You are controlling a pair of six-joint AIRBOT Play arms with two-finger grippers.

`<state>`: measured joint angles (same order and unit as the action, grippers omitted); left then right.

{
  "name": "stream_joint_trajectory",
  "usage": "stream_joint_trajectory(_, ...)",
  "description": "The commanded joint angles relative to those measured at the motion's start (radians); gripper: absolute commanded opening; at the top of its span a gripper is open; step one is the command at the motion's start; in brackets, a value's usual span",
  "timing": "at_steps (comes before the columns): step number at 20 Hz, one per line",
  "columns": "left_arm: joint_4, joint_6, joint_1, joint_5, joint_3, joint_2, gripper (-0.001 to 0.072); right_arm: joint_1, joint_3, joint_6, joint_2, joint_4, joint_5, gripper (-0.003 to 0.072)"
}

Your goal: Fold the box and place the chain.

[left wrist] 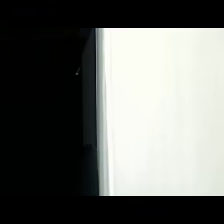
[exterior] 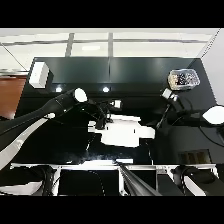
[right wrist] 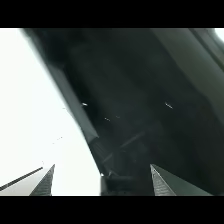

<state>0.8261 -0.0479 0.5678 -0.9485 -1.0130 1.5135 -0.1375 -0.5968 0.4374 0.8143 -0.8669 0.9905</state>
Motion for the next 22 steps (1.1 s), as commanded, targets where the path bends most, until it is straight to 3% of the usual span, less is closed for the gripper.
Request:
stream_joint_trajectory(1,0.029,-0.014,-0.007,0.027,0.001,0.011,0.0023,-0.090,0.050,-0.087,0.001,0.028,-0.085,0.0709)
stream_joint_trajectory(12,-0.005,-0.091,-0.021,-0.017,0.001,0.055,0.0023,-0.164,0.156,-0.193,0.006,0.028,-0.114,0.0709)
stream_joint_trajectory(22,-0.005,-0.114,-0.021,-0.021,0.001,0.055,0.0023,-0.262,0.175,-0.237,0.113,-0.053,-0.117,0.0709)
